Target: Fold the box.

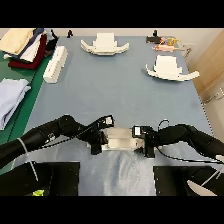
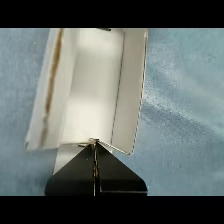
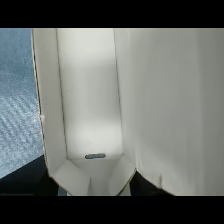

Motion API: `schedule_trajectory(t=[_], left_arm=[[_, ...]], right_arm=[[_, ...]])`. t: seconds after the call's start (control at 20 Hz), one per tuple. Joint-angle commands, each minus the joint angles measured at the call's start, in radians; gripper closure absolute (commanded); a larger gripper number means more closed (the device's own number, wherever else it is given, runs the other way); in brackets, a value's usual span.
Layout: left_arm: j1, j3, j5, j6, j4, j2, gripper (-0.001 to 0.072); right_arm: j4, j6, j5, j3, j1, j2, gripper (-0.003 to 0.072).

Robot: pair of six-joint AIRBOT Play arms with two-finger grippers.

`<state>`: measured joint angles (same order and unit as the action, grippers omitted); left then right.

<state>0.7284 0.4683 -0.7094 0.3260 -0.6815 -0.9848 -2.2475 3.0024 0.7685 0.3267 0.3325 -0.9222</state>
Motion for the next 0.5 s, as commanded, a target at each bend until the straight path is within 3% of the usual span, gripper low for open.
schedule_trajectory(t=[0.0, 0.2, 0.45], left_arm=[[-0.001, 0.004, -0.061, 0.454, -0.251, 0.132, 0.0696], [-0.089, 0.004, -0.201, 0.897, -0.406, 0.312, 0.0696], [-0.391, -0.002, -0.363, 1.036, -0.414, 0.38, 0.0696]], right_arm=[[0.0, 0.0, 0.0, 0.0, 0.0, 0.001, 0.0175], [-0.001, 0.0, 0.0, 0.0, 0.0, 0.001, 0.0175], [-0.001, 0.0, 0.0, 0.0, 0.0, 0.001, 0.0175]])
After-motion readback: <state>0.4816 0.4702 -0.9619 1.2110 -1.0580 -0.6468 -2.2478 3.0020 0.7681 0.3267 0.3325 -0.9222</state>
